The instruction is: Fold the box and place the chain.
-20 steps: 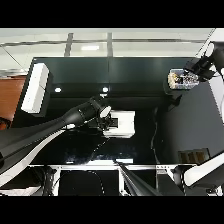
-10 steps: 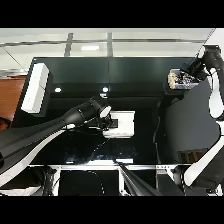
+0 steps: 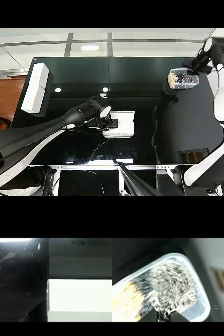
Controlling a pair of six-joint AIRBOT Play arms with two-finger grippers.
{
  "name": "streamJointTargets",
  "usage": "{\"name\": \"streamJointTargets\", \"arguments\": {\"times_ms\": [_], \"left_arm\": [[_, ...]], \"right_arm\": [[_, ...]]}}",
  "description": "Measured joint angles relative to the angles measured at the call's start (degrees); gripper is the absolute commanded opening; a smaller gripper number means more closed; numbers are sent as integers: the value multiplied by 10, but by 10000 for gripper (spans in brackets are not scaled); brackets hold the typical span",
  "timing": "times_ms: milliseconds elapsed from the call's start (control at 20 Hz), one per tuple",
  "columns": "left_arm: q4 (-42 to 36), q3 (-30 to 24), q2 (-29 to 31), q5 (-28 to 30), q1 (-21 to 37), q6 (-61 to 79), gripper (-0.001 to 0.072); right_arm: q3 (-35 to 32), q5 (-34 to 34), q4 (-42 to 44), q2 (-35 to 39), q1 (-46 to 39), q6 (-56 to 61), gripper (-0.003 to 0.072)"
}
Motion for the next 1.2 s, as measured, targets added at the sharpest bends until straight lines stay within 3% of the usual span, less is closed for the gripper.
{"name": "streamJointTargets", "arguments": {"times_ms": [200, 450, 850, 1050, 1200], "left_arm": [[0, 0, 0, -2, 0, 0, 24], [-1, 0, 0, -10, 0, 0, 24], [-2, 0, 0, -12, 0, 0, 25], [-2, 0, 0, -13, 0, 0, 24], [-2, 0, 0, -12, 0, 0, 25]], "right_arm": [[-11, 16, 40, 103, 6, -59, 12], [-56, 31, 152, 260, 9, -104, 13], [-275, 67, 341, 556, 33, -153, 13], [-388, 130, 418, 626, 79, -163, 14], [-453, 130, 471, 644, 134, -159, 13]]}}
